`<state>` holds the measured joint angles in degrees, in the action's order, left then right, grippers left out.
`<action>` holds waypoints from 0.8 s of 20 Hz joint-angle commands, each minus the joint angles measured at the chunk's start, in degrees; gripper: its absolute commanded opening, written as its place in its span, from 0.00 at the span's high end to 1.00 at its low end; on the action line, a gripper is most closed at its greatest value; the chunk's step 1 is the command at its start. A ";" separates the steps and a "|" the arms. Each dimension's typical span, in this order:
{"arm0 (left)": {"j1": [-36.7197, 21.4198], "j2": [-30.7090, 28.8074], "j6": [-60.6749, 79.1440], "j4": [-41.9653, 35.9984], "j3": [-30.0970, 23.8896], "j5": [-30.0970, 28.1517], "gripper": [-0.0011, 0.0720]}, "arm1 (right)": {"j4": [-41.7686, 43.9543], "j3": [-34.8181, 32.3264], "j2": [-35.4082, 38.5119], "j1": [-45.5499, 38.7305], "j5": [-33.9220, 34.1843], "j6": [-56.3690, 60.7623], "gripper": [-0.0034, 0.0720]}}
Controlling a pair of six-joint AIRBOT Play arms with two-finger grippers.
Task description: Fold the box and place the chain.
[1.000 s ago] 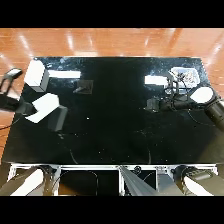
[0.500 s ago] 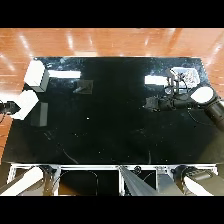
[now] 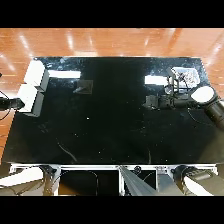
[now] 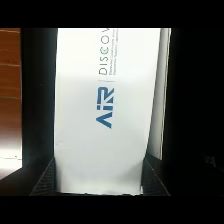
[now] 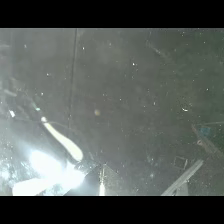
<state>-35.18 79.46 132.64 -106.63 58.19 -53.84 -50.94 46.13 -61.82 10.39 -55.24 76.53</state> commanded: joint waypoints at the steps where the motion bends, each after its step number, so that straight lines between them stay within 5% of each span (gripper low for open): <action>1: 0.37 2.60 0.07 0.17 1.18 0.17 0.95 | 0.13 0.00 0.00 0.02 0.31 0.24 0.92; 11: 2.29 2.93 0.52 4.15 1.18 0.33 0.95 | 0.11 -0.02 0.00 0.02 0.46 0.24 0.92; 12: 2.84 2.95 0.52 4.90 1.18 0.35 0.90 | 0.09 0.00 0.00 0.02 0.46 0.24 0.92; 14: 3.85 2.93 0.46 6.84 1.18 0.35 0.57 | 0.07 0.00 0.00 0.02 0.46 0.24 0.92; 16: 4.42 2.93 0.42 7.13 1.18 0.33 0.44 | 0.07 0.00 0.00 0.02 0.46 0.24 0.92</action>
<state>-31.75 82.32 133.08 -101.21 59.40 -53.12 -50.87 46.15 -61.82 10.39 -54.78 76.73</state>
